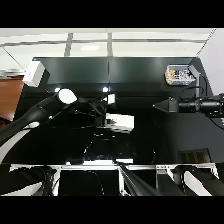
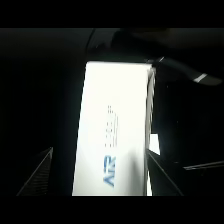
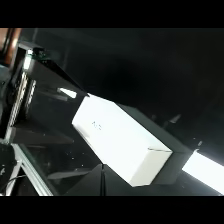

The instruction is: Fold the box and place the chain.

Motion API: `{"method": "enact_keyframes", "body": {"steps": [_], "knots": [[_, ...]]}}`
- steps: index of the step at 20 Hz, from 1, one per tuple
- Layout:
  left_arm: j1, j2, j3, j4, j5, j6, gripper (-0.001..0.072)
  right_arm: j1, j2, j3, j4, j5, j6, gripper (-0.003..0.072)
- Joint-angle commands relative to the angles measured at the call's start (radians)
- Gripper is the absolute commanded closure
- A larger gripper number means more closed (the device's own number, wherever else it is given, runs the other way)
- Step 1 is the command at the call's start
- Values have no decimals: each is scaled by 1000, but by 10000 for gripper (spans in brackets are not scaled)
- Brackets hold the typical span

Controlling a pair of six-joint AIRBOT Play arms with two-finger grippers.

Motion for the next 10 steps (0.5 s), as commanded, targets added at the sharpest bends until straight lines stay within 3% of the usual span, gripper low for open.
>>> {"method": "enact_keyframes", "body": {"steps": [1, 5, 10], "knots": [[-41, -113, 116, -8, -28, -151, -11, -16, 6, 1, -39, -1, 6, 669], [-44, -247, 206, -21, -102, -269, -10, -16, 6, 1, -62, -14, 6, 669], [-47, -286, 208, -34, -130, -269, -11, -16, 6, 1, -64, -15, 5, 669]]}}
